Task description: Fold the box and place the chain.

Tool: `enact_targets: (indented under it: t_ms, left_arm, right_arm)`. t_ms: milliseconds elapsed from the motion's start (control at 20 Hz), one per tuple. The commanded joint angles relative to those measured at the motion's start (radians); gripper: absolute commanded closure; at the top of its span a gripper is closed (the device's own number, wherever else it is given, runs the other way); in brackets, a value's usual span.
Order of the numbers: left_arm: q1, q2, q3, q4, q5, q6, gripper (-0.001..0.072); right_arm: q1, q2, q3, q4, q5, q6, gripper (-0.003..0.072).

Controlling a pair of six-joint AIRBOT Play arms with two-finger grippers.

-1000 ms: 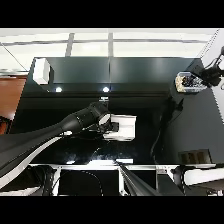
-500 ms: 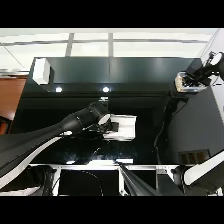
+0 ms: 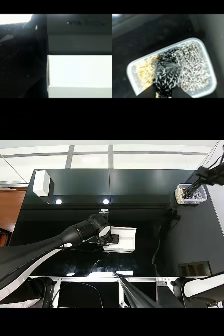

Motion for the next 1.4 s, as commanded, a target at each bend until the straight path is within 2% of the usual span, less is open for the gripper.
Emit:
enact_targets:
  t_ms: [0, 150, 400, 550, 650, 750, 850, 1050, 1350]
  left_arm:
    - [0.0, 0.0, 0.001, 0.0, 0.0, -0.001, 0.0687]
    - [0.0, 0.0, 0.001, 0.004, 0.0, -0.001, 0.0686]
    - [0.0, 0.0, 0.001, 0.003, 0.0, -0.001, 0.0686]
    - [0.0, 0.0, 0.001, 0.003, 0.0, -0.001, 0.0686]
    - [0.0, 0.0, 0.001, 0.003, 0.0, -0.001, 0.0686]
    - [0.0, 0.0, 0.001, 0.003, 0.0, -0.001, 0.0687]
    - [0.0, 0.0, 0.001, 0.003, 0.002, -0.001, 0.0686]
    - [0.0, 0.0, 0.001, 0.003, 0.0, -0.001, 0.0687]
    - [0.0, 0.0, 0.001, 0.003, -0.001, -0.001, 0.0687]
  right_arm:
    - [0.0, 0.163, 0.003, 0.027, 0.026, -0.054, 0.0679]
    - [0.026, 0.33, 0.003, 0.118, 0.098, -0.131, 0.0679]
    - [0.131, 0.51, -0.006, 0.177, 0.228, -0.198, 0.0679]
    - [0.169, 0.628, -0.08, 0.262, 0.29, -0.225, 0.0679]
    - [0.17, 0.712, -0.17, 0.34, 0.306, -0.257, 0.068]
    - [0.17, 0.781, -0.252, 0.405, 0.371, -0.281, 0.0685]
    - [0.17, 0.825, -0.323, 0.499, 0.445, -0.316, 0.0684]
    - [0.171, 0.895, -0.448, 0.603, 0.496, -0.331, 0.0683]
    - [0.24, 0.94, -0.494, 0.644, 0.509, -0.33, 0.0683]
